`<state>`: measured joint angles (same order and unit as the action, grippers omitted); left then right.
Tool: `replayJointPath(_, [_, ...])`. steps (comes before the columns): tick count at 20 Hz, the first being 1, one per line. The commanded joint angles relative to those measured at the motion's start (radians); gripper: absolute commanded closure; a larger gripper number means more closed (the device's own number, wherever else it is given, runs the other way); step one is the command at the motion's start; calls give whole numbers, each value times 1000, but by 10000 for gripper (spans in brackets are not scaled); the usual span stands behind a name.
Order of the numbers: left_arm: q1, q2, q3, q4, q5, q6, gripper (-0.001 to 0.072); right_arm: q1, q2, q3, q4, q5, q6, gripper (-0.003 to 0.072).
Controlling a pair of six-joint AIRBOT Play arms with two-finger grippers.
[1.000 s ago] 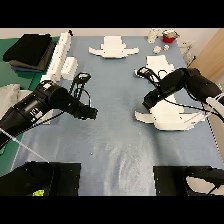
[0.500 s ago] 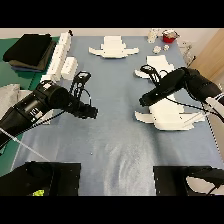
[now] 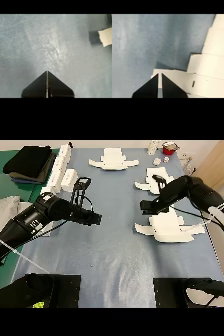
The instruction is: Fold the box.
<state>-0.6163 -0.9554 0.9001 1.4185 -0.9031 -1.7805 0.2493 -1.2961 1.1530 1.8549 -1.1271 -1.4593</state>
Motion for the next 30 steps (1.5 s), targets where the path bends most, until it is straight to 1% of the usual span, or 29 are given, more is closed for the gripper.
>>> replayJointPath(1, [1, 1, 13, -27, 34, 3, 283, -106, 1, 163, -265, -154, 74, 541])
replayJointPath(2, [3, 1, 26, -27, 32, 3, 296, -170, 1, 206, -366, -217, 74, 540])
replayJointPath(3, [9, 1, 39, -29, 32, 3, 302, -246, 0, 231, -475, -266, 74, 481])
replayJointPath(4, [23, 1, 54, -29, 31, 3, 302, -343, 0, 233, -572, -296, 73, 472])
replayJointPath(5, [43, 1, 69, -42, 24, 3, 302, -442, -6, 229, -604, -308, 71, 435])
replayJointPath(6, [73, 1, 85, -80, 10, 5, 302, -553, -18, 222, -587, -312, 71, 358])
replayJointPath(7, [106, 1, 97, -143, 1, 21, 302, -660, -35, 214, -522, -308, 51, 357])
replayJointPath(9, [173, 0, 102, -296, -11, 83, 302, -830, -89, 210, -297, -303, -100, 357])
replayJointPath(11, [227, -11, 102, -420, -56, 125, 302, -940, -155, 210, -76, -304, -297, 357])
replayJointPath(12, [245, -19, 102, -461, -87, 135, 302, -982, -192, 210, 5, -306, -354, 357])
replayJointPath(13, [256, -27, 102, -490, -124, 143, 302, -1015, -229, 210, 44, -307, -385, 357])
replayJointPath(14, [256, -32, 102, -505, -151, 143, 302, -1032, -261, 210, 48, -317, -398, 357])
replayJointPath(16, [255, -42, 102, -529, -173, 143, 301, -1048, -329, 210, 73, -343, -476, 360])
replayJointPath(21, [254, -48, 102, -544, -172, 143, 302, -1049, -440, 211, 120, -396, -569, 362])
replayJointPath(22, [254, -48, 102, -544, -172, 142, 302, -1049, -453, 211, 123, -401, -588, 363])
replayJointPath(24, [254, -48, 102, -544, -171, 142, 302, -1049, -470, 211, 152, -431, -623, 406])
replayJointPath(28, [254, -48, 102, -544, -172, 142, 302, -1044, -475, 211, 296, -481, -682, 407])
replayJointPath(29, [254, -48, 102, -544, -172, 143, 301, -1042, -475, 211, 327, -488, -682, 476])
replayJointPath(30, [254, -48, 102, -544, -172, 144, 301, -1037, -475, 211, 336, -488, -682, 614])
